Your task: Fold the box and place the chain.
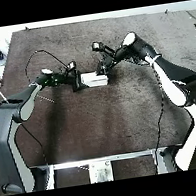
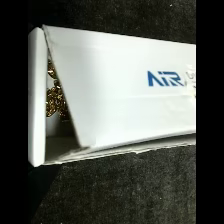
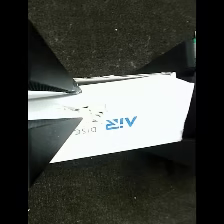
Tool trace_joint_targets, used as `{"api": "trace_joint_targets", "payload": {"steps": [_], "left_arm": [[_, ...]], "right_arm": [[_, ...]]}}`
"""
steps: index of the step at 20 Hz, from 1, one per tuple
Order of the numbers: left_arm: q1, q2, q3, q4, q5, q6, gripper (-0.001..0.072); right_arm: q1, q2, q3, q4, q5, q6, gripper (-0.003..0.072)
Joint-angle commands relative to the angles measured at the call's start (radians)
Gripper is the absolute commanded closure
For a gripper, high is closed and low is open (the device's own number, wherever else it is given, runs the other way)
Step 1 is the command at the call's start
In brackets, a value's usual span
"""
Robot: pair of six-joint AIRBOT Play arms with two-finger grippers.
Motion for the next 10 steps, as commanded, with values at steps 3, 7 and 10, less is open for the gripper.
{"api": "trace_joint_targets", "payload": {"steps": [3, 7, 10], "left_arm": [[0.000, 0.000, 0.000, 0.001, -0.001, 0.000, 0.0181], [0.000, 0.000, 0.000, 0.001, -0.001, 0.000, 0.0182], [0.000, 0.000, 0.000, 0.001, -0.001, 0.000, 0.0182]], "right_arm": [[0.006, 0.000, 0.000, -0.030, -0.008, 0.001, 0.0506], [0.013, -0.001, -0.011, -0.029, 0.051, 0.001, 0.0526], [0.014, -0.001, -0.069, -0.029, 0.046, 0.000, 0.0525]]}}
